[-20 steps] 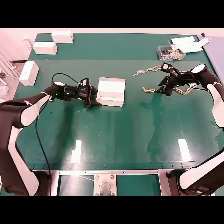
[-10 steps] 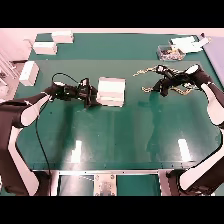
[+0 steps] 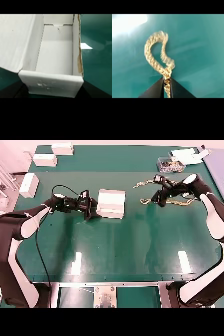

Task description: Fold the box and place the chain.

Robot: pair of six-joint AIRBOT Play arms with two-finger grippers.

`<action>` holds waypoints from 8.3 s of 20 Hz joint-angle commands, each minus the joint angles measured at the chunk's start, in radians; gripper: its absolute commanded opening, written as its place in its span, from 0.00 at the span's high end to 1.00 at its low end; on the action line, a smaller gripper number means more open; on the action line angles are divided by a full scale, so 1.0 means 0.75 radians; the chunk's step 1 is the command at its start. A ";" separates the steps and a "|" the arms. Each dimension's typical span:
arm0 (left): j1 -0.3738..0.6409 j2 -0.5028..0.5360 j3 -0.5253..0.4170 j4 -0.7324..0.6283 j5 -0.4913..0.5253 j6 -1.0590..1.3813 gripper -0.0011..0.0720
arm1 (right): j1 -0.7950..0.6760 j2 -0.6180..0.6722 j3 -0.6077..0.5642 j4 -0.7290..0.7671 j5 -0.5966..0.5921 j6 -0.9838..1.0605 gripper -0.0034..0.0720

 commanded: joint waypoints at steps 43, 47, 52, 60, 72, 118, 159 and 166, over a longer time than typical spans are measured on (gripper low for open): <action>0.001 0.001 0.001 0.000 0.001 0.000 0.32 | 0.574 0.315 -0.061 0.063 0.001 0.764 0.40; 0.001 0.001 0.001 0.000 0.001 0.000 0.33 | 0.406 0.366 -0.145 0.021 0.097 0.579 0.39; 0.001 0.001 0.001 0.000 0.001 0.000 0.33 | 0.262 0.266 -0.371 0.056 -0.007 0.115 0.23; 0.001 0.001 0.001 0.000 0.000 0.000 0.32 | 0.204 0.158 -0.363 0.045 -0.194 -0.134 0.20; 0.001 0.001 0.001 0.000 0.001 0.000 0.32 | 0.198 0.083 -0.174 0.129 -0.087 -0.326 0.28; 0.001 0.001 0.001 0.000 0.001 0.000 0.32 | 0.328 0.116 -0.007 0.096 0.255 -0.106 0.24; 0.001 0.001 0.001 0.000 0.001 0.000 0.33 | 0.400 -0.074 -0.001 -0.028 0.100 0.025 0.95; 0.001 0.001 0.001 0.000 0.001 0.000 0.33 | 0.402 0.115 -0.002 -0.013 0.154 0.176 0.95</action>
